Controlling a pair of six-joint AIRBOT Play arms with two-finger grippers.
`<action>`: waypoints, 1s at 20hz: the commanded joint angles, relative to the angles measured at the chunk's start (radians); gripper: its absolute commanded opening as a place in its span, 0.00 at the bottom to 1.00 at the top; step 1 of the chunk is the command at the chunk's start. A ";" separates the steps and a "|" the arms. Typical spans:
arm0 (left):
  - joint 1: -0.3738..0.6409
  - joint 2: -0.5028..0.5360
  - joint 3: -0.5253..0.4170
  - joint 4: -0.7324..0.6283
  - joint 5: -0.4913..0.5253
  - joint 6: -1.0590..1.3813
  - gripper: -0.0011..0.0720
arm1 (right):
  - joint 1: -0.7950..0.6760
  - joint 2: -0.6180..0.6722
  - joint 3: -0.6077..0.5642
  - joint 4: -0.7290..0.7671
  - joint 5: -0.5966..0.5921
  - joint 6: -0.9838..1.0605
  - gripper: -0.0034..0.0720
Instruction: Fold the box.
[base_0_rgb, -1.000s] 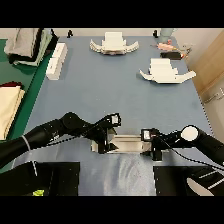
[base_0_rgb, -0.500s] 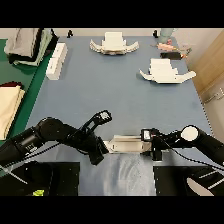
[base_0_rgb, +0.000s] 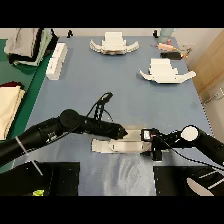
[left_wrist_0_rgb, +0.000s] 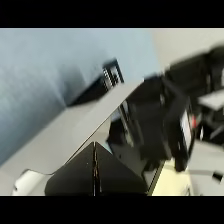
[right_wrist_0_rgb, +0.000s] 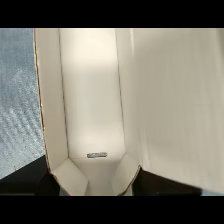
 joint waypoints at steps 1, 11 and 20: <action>0.100 -0.092 0.051 -0.069 0.044 -0.054 0.04 | -0.001 0.000 0.000 0.000 0.000 0.000 0.71; 0.110 -0.322 0.052 -0.067 -0.138 -0.084 0.04 | -0.001 0.000 0.000 0.000 0.000 0.000 0.71; 0.103 -0.339 0.052 -0.065 -0.138 -0.083 0.04 | -0.001 0.000 0.000 0.000 0.000 0.000 0.71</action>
